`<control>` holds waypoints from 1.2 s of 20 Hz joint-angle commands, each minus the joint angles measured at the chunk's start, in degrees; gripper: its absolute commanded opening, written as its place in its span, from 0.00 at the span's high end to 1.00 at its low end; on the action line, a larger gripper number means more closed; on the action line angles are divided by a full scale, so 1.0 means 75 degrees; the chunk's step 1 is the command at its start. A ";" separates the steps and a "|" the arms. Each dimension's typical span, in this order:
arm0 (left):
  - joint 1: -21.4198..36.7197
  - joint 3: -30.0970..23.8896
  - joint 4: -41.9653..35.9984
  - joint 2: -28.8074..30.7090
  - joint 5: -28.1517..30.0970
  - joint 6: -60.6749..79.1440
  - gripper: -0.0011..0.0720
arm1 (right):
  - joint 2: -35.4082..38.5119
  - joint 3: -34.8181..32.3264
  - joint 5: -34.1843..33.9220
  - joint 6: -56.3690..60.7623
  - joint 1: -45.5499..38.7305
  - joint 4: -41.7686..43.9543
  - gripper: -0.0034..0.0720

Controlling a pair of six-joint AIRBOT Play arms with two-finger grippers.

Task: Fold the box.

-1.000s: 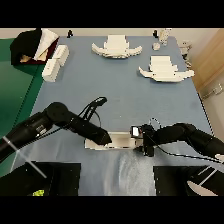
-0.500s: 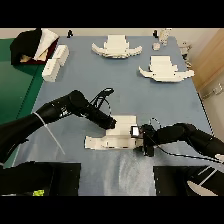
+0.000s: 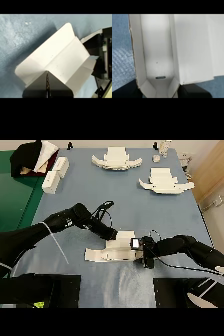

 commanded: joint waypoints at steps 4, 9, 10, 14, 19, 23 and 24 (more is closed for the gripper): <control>0.0219 0.0009 0.0090 0.1609 -0.1061 0.0871 0.97 | 0.0006 0.0009 0.0003 -0.0003 0.0006 0.0003 0.27; -0.0329 -0.0157 0.2317 0.3258 -0.2320 0.1859 0.97 | 0.0006 0.0009 0.0000 0.0000 0.0006 0.0003 0.27; -0.0533 -0.0283 0.2739 0.3535 -0.2224 0.1853 0.97 | 0.0006 0.0009 0.0000 -0.0003 0.0006 0.0003 0.27; -0.1037 -0.0886 0.3249 0.4138 -0.1690 0.1816 0.97 | 0.0006 0.0006 0.0003 0.0000 0.0006 0.0003 0.27; -0.0245 -0.1716 0.3191 0.4135 -0.1588 0.2906 0.26 | 0.0006 0.0006 0.0000 0.0000 0.0003 0.0003 0.27; 0.0691 -0.2124 0.2436 0.4013 -0.1189 0.4922 0.12 | 0.0006 0.0009 -0.0003 0.0000 0.0006 0.0000 0.27; 0.0731 -0.2136 0.2092 0.3920 -0.1052 0.5336 0.12 | 0.0006 0.0009 0.0000 0.0000 0.0003 0.0000 0.27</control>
